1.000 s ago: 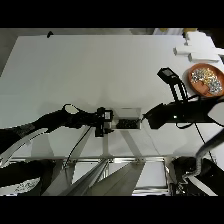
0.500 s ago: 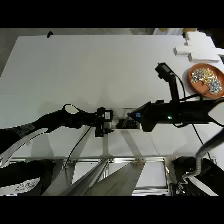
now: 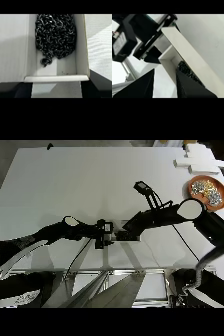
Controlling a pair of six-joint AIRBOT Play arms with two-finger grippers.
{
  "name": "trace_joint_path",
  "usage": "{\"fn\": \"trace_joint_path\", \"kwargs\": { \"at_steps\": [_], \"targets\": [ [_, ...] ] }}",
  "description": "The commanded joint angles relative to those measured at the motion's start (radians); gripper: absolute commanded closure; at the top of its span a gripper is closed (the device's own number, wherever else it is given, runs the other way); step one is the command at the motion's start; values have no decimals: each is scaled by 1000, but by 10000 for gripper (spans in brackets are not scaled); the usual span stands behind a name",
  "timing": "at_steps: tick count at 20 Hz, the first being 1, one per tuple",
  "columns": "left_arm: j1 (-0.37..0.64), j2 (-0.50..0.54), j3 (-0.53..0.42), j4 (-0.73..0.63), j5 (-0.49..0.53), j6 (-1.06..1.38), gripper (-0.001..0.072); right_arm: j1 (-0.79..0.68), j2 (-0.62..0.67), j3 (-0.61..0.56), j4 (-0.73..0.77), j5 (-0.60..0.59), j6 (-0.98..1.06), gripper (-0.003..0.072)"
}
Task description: Fold the box and place the chain.
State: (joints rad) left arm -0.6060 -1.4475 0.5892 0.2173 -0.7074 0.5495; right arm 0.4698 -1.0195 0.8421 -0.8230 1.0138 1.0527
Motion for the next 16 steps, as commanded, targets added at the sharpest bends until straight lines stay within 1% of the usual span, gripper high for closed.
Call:
{"fn": "trace_joint_path", "kwargs": {
  "at_steps": [1, 3, 4, 5, 7, 8, 10, 12, 13, 14, 16],
  "targets": [
    [0, 1, 0, 0, 0, 0, 507, 0, -42, 168, -72, 65, -65, 448],
    [0, 1, 0, 0, 0, 0, 507, 0, -93, 289, -172, 83, -63, 649],
    [0, 1, 0, 0, 0, 0, 507, -1, -123, 316, -229, 79, -57, 669],
    [0, 1, 0, 0, 0, 0, 507, -8, -154, 318, -272, 77, -55, 669],
    [0, 1, 0, 0, 0, 0, 507, -17, -242, 317, -333, 116, -47, 669],
    [0, 1, 0, 0, 0, 0, 507, -16, -285, 316, -340, 133, -52, 669],
    [0, 1, 0, 0, 0, 0, 507, -2, -331, 299, -330, 130, -84, 669],
    [0, 1, 0, 0, 0, 0, 507, 11, -328, 249, -296, 110, -158, 659],
    [0, 1, 0, 0, 0, 0, 507, 21, -321, 228, -283, 109, -183, 616],
    [0, 1, 0, 0, 0, 0, 507, 33, -312, 205, -267, 108, -219, 616],
    [0, 1, 0, 0, 0, 0, 507, 67, -282, 154, -248, 84, -282, 554]
  ]
}}
